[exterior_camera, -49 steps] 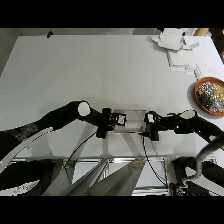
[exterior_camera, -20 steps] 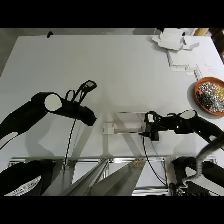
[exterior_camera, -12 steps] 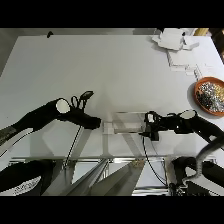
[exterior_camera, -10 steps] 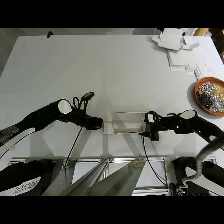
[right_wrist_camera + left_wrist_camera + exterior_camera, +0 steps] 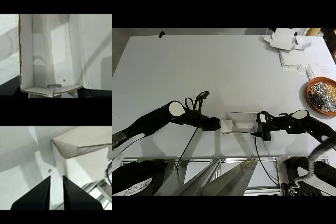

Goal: Fold the box and place the chain.

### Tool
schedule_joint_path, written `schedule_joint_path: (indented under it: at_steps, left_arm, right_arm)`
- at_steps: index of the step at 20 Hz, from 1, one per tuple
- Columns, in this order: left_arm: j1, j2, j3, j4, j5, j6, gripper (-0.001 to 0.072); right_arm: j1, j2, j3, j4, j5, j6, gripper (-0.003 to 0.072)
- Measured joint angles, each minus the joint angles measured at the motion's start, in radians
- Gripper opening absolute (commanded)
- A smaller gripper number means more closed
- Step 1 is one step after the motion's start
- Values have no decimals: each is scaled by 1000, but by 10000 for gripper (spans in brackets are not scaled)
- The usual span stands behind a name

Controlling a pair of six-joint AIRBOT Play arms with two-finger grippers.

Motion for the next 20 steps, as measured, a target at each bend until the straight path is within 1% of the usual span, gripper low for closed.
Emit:
schedule_joint_path:
  at_steps: [1,2,7,12,14,17,20]
  left_arm:
    - [-7,9,0,-7,8,0,309]
    - [-13,15,3,-11,16,-1,332]
    - [-43,26,24,-21,44,-4,343]
    - [-85,5,43,-16,61,-16,343]
    - [-105,-10,68,24,64,-60,343]
    - [-137,-39,116,133,62,-177,342]
    - [-175,-78,173,248,33,-305,340]
  right_arm:
    - [0,0,0,0,0,0,381]
    - [0,0,0,0,0,0,381]
    - [0,0,0,0,0,0,381]
    - [0,0,0,0,0,0,381]
    - [0,0,0,0,0,0,381]
    - [0,0,0,0,0,0,381]
    - [0,0,0,0,0,0,381]
